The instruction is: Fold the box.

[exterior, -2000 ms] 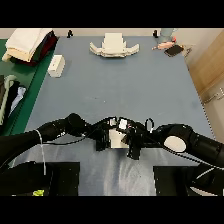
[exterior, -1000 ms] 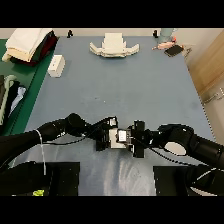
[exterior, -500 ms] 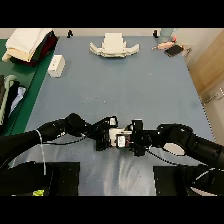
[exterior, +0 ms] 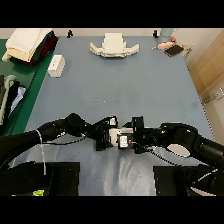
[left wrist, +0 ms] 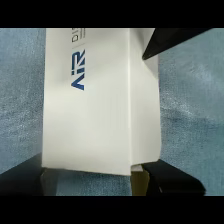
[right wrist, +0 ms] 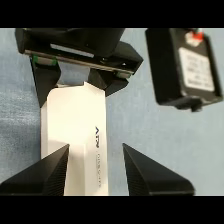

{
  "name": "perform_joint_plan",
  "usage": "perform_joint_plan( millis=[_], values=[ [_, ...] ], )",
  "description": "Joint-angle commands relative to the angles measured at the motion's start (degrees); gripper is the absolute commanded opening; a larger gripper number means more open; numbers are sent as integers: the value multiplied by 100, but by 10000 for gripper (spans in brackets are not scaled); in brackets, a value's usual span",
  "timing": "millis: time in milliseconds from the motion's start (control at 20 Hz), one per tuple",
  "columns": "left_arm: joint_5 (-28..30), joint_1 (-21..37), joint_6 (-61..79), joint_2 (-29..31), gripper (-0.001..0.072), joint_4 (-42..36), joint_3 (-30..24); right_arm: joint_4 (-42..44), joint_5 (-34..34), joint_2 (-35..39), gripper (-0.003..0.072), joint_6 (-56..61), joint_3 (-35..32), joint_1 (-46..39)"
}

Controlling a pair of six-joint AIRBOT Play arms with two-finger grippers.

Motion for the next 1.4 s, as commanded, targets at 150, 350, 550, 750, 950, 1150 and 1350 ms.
perform_joint_plan(
  millis=[150, 350, 550, 750, 950, 1150, 1350],
  values=[
    [2, 2, 0, 4, 525, 2, -2, -501, -326, 39, 496, -35, 4, -9],
    [2, 2, 0, 4, 525, 2, -2, -507, -393, 20, 496, -35, 2, -9],
    [2, 2, 0, 4, 525, 4, -2, -348, -393, -188, 495, -37, 2, -2],
    [2, 2, 0, 4, 525, 2, -2, -74, -334, -240, 495, -39, 4, 2],
    [2, 2, 0, 4, 525, 2, -2, 234, -61, -240, 466, -42, 4, 2],
    [2, 2, 0, 4, 525, 4, -2, 350, 63, -240, 330, -39, 2, 42],
    [2, 2, 0, 4, 525, 2, -2, 474, 118, -243, 330, -39, 2, 144]
  ],
)
